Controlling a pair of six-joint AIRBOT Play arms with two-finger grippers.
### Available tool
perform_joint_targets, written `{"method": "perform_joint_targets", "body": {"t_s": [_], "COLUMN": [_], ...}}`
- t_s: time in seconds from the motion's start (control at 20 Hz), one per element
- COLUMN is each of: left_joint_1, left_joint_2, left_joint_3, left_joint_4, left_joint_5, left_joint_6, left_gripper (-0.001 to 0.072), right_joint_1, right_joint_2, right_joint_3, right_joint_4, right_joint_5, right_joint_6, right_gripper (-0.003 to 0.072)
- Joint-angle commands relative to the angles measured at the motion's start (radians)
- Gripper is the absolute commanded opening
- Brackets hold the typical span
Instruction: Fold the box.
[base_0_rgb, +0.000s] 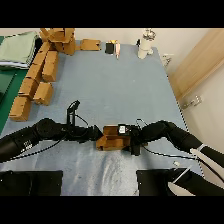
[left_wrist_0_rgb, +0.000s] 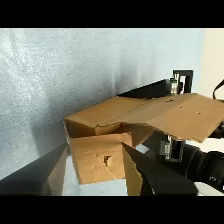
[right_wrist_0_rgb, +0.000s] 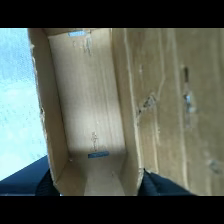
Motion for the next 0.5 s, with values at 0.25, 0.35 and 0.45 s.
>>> {"method": "perform_joint_targets", "body": {"t_s": [0.25,0.35,0.45], "left_joint_1": [-0.048,-0.055,-0.067], "left_joint_2": [-0.050,-0.064,-0.094], "left_joint_3": [0.020,0.058,0.104], "left_joint_4": [0.142,0.165,0.211], "left_joint_5": [-0.042,-0.047,-0.071], "left_joint_6": [-0.147,-0.158,-0.194], "left_gripper": [0.0527,0.0527,0.0527], "right_joint_1": [0.000,0.000,0.000], "right_joint_2": [0.000,0.000,0.000], "right_joint_3": [0.000,0.000,0.000], "right_joint_4": [0.000,0.000,0.000], "right_joint_5": [0.000,0.000,0.001], "right_joint_6": [0.000,0.000,0.000], "right_gripper": [0.0507,0.0507,0.0507]}}
